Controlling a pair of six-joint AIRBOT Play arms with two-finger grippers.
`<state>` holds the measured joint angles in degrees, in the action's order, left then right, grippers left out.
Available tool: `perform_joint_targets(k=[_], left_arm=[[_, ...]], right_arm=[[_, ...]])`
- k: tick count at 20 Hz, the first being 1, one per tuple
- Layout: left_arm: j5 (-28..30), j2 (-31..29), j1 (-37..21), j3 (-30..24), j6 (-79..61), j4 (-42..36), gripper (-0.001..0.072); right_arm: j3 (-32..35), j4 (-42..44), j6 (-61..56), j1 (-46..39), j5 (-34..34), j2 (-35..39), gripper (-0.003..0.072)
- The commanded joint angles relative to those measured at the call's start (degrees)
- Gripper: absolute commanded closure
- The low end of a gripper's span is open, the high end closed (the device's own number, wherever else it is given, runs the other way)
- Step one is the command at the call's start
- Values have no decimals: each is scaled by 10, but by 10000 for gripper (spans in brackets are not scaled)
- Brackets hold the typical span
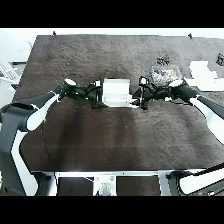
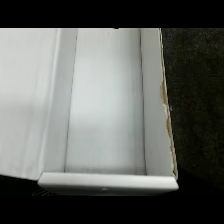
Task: Fold the box and place the chain.
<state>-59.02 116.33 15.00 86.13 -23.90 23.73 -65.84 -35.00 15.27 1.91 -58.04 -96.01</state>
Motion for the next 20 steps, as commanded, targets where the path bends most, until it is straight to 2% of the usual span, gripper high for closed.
perform_joint_targets(k=[1, 6, 7, 18, 19, 20], left_arm=[[0, 0, 0, 0, 0, 0, 470], [0, 0, 0, 0, 0, 0, 470], [0, 0, 0, 0, 0, 0, 470], [0, 0, 0, 0, 0, 0, 470], [0, 0, 0, 0, 0, 0, 470], [0, 0, 0, 0, 0, 0, 470]], right_arm=[[-3, 6, 16, 10, 0, -7, 295], [-5, 34, 31, 14, 0, -7, 303], [-5, 39, 31, 17, 0, -8, 338], [-11, 80, 33, 41, 13, -26, 333], [-11, 80, 33, 41, 13, -26, 297], [-11, 80, 35, 41, 13, -26, 194]])
